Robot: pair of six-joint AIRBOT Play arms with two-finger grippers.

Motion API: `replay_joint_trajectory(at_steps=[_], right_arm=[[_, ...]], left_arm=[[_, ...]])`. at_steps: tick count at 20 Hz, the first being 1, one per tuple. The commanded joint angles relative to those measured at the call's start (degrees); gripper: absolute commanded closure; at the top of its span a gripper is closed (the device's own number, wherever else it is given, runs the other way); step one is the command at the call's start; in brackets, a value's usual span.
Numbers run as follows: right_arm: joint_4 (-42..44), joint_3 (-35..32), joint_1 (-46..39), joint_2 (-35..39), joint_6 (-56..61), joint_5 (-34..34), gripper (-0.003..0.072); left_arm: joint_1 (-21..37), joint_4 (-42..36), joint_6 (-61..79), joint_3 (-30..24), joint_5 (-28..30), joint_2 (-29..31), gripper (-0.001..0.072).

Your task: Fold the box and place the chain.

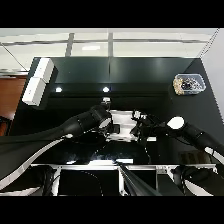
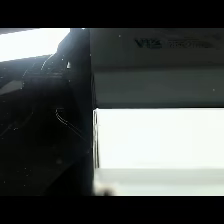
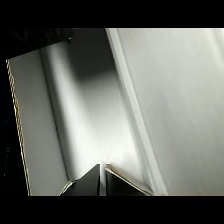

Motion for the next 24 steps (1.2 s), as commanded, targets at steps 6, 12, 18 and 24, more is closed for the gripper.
replay_joint_trajectory(at_steps=[6, 12, 18, 24], right_arm=[[0.2, 0.0, 0.0, 0.0, 0.0, -0.3, 0.0287], [0.2, 0.0, 0.0, 0.0, 0.0, -0.8, 0.0267], [-3.0, 0.7, -0.4, 1.2, 9.9, 1.3, 0.0674], [-26.0, 5.7, -18.7, 11.4, 59.2, 16.8, 0.0674]], left_arm=[[0.0, 0.0, 0.0, 0.0, 0.0, 0.0, 0.0677], [0.0, 0.0, 0.0, 0.0, -0.1, 0.0, 0.0677], [0.0, 0.0, 0.0, 0.0, -0.2, 0.0, 0.0677], [0.0, 0.0, 0.0, 0.0, -0.4, 0.0, 0.0677]])
